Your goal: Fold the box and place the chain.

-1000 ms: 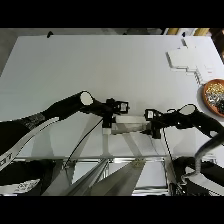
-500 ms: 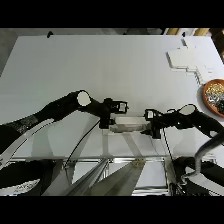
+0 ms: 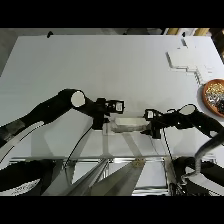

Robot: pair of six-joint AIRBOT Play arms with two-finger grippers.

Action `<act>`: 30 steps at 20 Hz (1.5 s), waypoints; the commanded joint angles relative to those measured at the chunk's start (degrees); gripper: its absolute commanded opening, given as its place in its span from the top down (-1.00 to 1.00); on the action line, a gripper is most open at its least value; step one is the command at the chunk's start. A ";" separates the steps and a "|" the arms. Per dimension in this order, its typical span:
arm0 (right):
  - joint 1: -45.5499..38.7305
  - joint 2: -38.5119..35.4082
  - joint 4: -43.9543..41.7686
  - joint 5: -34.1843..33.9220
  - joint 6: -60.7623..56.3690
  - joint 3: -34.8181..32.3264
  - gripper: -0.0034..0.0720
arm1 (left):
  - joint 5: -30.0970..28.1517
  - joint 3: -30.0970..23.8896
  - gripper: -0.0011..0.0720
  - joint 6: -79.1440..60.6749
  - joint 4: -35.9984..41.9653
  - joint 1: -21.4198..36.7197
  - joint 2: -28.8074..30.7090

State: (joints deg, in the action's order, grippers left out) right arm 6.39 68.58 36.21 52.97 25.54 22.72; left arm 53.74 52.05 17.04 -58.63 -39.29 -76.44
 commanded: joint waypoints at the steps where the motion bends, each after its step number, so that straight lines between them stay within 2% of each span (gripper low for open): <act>1: -0.02 -0.02 0.00 0.02 0.04 0.00 -0.15 | 3.43 0.04 0.96 1.40 -0.79 -0.17 4.61; 3: -0.02 -0.02 0.02 0.02 0.04 0.00 -0.15 | 5.66 0.04 0.96 4.39 -0.39 -1.09 6.80; 5: -0.02 -0.02 0.02 0.02 0.04 0.00 -0.15 | 5.46 0.04 0.96 8.15 -0.26 -4.02 7.43; 8: -0.02 -0.02 0.00 0.02 0.04 0.00 -0.15 | 1.07 0.04 0.96 13.29 0.50 -11.58 6.93; 10: -0.02 -0.02 0.00 0.02 0.04 0.00 -0.15 | -3.93 0.07 0.97 14.45 4.35 -13.60 5.81; 13: -0.02 -0.02 0.00 0.02 0.04 0.00 -0.15 | -9.88 1.88 0.97 16.31 8.26 -11.74 2.80; 19: -0.02 -0.02 0.00 0.02 0.04 0.00 -0.15 | -8.94 13.53 0.97 17.94 8.52 -6.51 -8.85; 24: -0.02 -0.02 0.00 0.02 0.04 0.00 -0.15 | -6.23 14.62 0.96 17.70 9.57 -4.42 -16.24; 27: -0.02 -0.02 0.00 0.02 0.04 0.00 -0.15 | -5.99 14.62 0.96 17.38 9.55 -4.42 -16.46; 30: -0.02 -0.02 0.00 0.02 0.04 0.00 -0.15 | -1.97 14.62 0.97 17.75 5.79 -4.31 -12.94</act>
State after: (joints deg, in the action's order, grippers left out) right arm 6.37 68.58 36.21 52.97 25.58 22.72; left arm 48.34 66.48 34.63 -50.17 -43.79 -91.07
